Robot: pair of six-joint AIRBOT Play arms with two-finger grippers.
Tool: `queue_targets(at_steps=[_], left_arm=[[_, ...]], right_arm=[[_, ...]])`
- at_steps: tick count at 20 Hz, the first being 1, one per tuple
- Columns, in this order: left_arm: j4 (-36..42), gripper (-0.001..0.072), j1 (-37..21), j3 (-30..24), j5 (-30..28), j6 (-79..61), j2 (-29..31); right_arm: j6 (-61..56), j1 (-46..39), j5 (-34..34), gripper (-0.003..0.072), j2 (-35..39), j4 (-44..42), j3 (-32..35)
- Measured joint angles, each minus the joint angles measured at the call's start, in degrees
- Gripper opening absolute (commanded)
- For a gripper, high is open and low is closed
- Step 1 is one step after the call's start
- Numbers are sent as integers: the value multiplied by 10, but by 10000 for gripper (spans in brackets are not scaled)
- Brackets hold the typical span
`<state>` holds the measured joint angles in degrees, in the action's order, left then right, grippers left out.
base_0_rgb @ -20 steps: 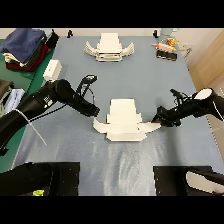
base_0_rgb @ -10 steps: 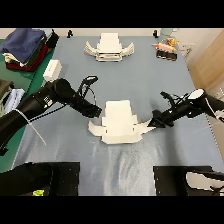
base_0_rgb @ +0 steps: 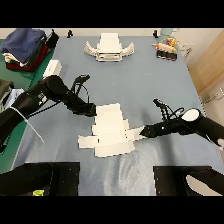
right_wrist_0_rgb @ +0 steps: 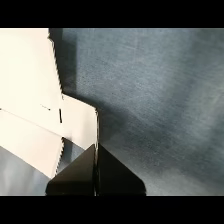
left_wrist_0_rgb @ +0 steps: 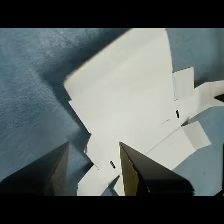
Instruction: Fold the box.
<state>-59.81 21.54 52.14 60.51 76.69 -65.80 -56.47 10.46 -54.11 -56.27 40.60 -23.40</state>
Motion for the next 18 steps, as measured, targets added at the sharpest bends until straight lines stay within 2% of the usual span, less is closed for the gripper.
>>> queue_targets(at_steps=[4, 9, 10, 11, 12, 18], left_arm=[[45, 477, -19, 0, 9, -44, -20], [99, 477, -25, 0, 9, -106, -86], [109, 452, -26, 0, 9, -119, -101], [118, 355, -26, 0, 9, -132, -113], [130, 291, -27, 0, 9, -149, -124], [213, 294, -48, 8, 18, -271, -155]], right_arm=[[7, 15, 39, 5, 46, -3, 27], [9, 20, 55, 5, 61, -5, 36], [9, 20, 56, 5, 62, -5, 37], [10, 20, 57, 5, 63, -5, 37], [10, 20, 58, 5, 63, -5, 38], [10, 20, 51, 5, 64, -3, 38]])
